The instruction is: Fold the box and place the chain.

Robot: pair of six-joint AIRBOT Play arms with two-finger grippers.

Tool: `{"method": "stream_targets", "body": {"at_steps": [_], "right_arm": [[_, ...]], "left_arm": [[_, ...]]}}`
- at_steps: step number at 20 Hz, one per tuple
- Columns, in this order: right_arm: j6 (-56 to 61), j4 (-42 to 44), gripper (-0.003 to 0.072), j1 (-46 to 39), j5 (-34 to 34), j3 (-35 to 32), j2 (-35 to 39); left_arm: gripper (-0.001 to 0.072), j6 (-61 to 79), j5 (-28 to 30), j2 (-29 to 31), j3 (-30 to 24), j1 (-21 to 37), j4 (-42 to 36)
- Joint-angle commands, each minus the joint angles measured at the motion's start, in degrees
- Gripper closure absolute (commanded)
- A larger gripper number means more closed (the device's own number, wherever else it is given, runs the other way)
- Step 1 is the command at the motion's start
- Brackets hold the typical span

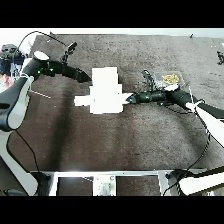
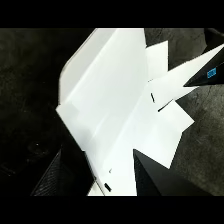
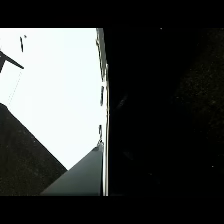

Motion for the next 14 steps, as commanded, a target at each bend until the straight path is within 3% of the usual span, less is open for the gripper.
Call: {"method": "stream_targets", "body": {"at_steps": [1, 11, 14], "right_arm": [[0.0, 0.0, 0.0678, 0.1, 0.0, 0.0, 0.0], [0.0, -0.1, 0.0678, 0.0, 0.3, 0.0, 0.0], [0.0, -0.2, 0.0678, 0.0, 0.3, 0.0, 0.0]], "left_arm": [[0.0210, -1.5, -2.1, -4.3, 4.2, 0.0, 0.5], [0.0211, -0.9, -2.9, -9.2, 6.6, -2.6, 0.8], [0.0222, -0.3, -6.0, -11.0, 8.2, -2.6, -3.3]]}}
